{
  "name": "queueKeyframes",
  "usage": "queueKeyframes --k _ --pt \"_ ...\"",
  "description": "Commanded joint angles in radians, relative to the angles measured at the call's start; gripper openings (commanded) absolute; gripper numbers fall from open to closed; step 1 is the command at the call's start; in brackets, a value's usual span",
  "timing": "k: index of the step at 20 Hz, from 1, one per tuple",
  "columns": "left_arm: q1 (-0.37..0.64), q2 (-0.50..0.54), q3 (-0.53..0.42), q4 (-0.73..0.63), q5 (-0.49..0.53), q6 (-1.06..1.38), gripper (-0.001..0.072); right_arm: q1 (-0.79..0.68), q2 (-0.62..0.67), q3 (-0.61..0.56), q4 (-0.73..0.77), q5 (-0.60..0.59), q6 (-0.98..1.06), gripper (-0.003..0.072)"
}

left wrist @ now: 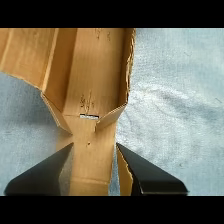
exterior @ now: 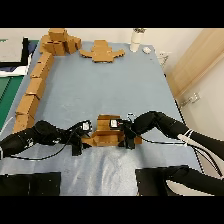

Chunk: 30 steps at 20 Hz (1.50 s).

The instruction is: Fold the box.

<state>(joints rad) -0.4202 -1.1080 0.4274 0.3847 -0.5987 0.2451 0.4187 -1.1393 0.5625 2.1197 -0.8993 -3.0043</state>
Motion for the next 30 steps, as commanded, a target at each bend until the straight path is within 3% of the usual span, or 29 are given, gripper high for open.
queueKeyframes --k 1,7,8,9,10,27,28,29,30 --pt "0.003 -0.001 0.005 -0.008 -0.003 0.017 0.0421 0.000 0.000 -0.001 0.000 0.000 0.000 0.0591" --pt "0.000 -0.013 0.024 -0.097 -0.005 0.130 0.0420 0.000 0.000 -0.001 0.000 0.000 0.000 0.0591" --pt "-0.004 -0.020 0.024 -0.097 -0.006 0.134 0.0400 0.000 0.000 -0.001 0.000 0.000 0.000 0.0591" --pt "-0.011 -0.024 0.024 -0.097 -0.007 0.138 0.0297 0.000 0.000 -0.001 0.000 0.000 0.000 0.0591" --pt "-0.018 -0.029 0.026 -0.102 -0.006 0.160 0.0284 0.000 0.000 -0.001 0.000 0.001 0.000 0.0591" --pt "-0.042 -0.054 0.028 -0.237 0.017 0.333 0.0282 0.000 0.000 -0.001 0.000 0.000 0.000 0.0591" --pt "-0.042 -0.055 0.028 -0.238 0.017 0.333 0.0226 0.000 0.000 -0.001 0.000 0.000 0.000 0.0591" --pt "-0.042 -0.055 0.028 -0.241 0.017 0.335 0.0111 0.000 0.000 -0.001 0.000 0.000 0.000 0.0591" --pt "-0.047 -0.055 0.028 -0.259 0.017 0.335 0.0112 0.000 0.000 -0.001 0.000 0.000 0.000 0.0591"
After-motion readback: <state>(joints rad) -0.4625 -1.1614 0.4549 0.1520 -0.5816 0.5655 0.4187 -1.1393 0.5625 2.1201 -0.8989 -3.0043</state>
